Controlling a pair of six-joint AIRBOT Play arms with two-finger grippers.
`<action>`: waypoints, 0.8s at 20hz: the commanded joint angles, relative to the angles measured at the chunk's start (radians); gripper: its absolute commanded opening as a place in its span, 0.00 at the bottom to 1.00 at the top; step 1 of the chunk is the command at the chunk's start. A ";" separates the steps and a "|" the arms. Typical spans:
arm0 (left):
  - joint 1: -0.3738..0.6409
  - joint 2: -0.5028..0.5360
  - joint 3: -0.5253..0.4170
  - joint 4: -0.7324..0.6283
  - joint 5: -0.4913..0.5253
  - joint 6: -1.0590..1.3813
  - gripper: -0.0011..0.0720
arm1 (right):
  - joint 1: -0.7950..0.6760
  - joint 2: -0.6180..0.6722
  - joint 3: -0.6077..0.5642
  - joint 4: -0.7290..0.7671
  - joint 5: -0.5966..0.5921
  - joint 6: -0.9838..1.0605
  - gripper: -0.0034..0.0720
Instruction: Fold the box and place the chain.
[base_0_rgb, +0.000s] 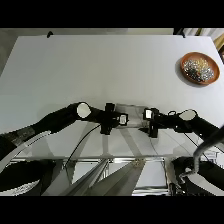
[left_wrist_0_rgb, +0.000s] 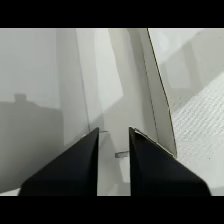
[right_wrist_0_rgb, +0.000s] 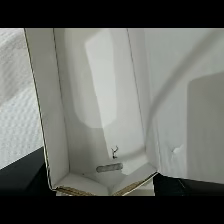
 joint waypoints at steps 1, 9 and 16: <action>0.039 0.071 0.000 0.009 -0.081 -0.021 0.18 | 0.000 0.001 0.000 -0.002 0.003 -0.001 0.57; 0.235 0.292 0.000 0.302 -0.283 -0.594 0.02 | 0.000 0.001 0.000 -0.002 0.003 -0.001 0.57; 0.397 0.207 -0.018 0.205 -0.442 -1.158 0.02 | 0.000 0.001 0.000 -0.002 0.003 -0.001 0.57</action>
